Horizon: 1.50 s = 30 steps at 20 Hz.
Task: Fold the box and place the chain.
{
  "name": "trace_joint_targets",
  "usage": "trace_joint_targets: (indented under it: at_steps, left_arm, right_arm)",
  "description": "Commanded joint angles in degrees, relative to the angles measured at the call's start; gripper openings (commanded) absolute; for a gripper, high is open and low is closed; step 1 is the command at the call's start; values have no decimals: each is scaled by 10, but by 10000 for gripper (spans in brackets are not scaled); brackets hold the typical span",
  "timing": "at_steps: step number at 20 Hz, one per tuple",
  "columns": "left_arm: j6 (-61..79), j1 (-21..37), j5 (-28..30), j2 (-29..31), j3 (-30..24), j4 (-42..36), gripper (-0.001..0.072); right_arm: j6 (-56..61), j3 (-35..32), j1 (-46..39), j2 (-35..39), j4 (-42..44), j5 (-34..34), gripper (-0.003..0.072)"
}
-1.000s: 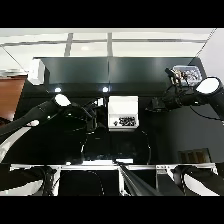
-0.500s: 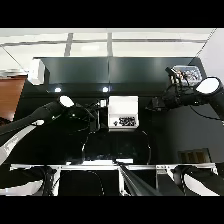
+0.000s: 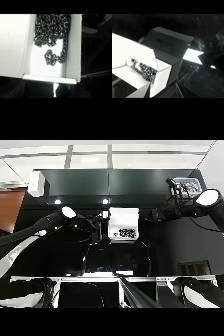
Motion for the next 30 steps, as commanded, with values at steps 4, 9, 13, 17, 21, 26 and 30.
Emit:
trace_joint_targets:
  at_steps: [4,9,13,17,21,26,30]
  left_arm:
    - [7,-7,-5,-7,10,2,714]
    - [6,-8,-1,-7,10,2,588]
    - [6,-8,-1,-7,10,2,386]
    - [6,-8,-1,-7,10,2,344]
    - [6,-8,-1,-7,10,2,344]
    - [6,-8,-1,-7,10,2,344]
    - [6,-8,-1,-7,10,2,344]
  right_arm:
    - [0,0,0,0,0,-5,376]
    - [0,0,1,0,0,-21,376]
    - [0,0,1,-1,2,-64,400]
    - [-30,1,5,-26,110,-176,720]
    - [-53,2,47,-97,157,-253,715]
    - [-161,19,83,-133,156,-217,715]
    - [-408,61,81,-133,100,-49,714]
